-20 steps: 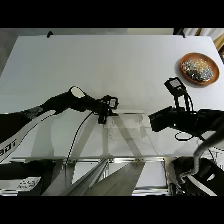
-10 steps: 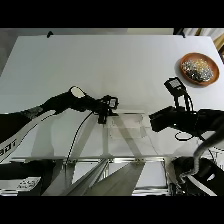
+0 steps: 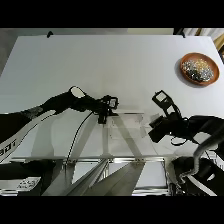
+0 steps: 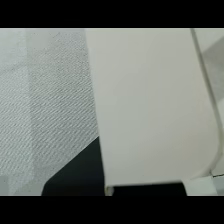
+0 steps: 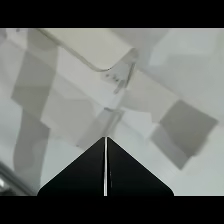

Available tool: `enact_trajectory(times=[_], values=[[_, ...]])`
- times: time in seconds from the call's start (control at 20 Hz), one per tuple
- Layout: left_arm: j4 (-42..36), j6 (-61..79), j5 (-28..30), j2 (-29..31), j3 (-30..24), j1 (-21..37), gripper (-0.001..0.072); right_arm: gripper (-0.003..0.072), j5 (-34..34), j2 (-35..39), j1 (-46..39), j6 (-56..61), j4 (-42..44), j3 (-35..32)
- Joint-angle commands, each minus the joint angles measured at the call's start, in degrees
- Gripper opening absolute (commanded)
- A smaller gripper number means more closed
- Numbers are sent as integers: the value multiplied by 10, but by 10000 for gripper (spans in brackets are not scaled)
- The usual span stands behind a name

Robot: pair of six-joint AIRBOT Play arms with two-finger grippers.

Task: Fold the box and place the chain.

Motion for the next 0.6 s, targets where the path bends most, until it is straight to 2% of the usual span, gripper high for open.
enact_trajectory(times=[0.0, 0.1, 0.15, 0.2, 0.25, 0.3, 0.35, 0.4, 0.55], values=[[0, 0, 0, 0, 0, 0, 11, 17, -10, 0, 0, -127, 83, -40], [0, 0, 0, 0, 0, 0, 11, 19, 5, 0, 0, -224, 103, -58], [0, 0, 0, 0, 0, 0, 11, 73, 16, 0, 0, -241, 103, -61], [0, 0, 0, 0, 0, 0, 11, 223, 25, 0, 0, -257, 95, -63], [0, 0, 0, 0, 0, 0, 11, 455, 24, 0, 0, -282, 70, -63], [0, 0, 0, 0, 0, 0, 11, 564, 9, 0, 0, -298, 31, -63], [0, 0, 0, 0, 0, 0, 11, 567, -15, 0, 0, -310, 5, -64], [0, 0, 0, 0, 0, 0, 11, 654, -44, 0, 0, -322, -12, -65], [0, 0, 0, 0, 0, 0, 11, 697, -104, 0, 13, -401, -25, -83]])
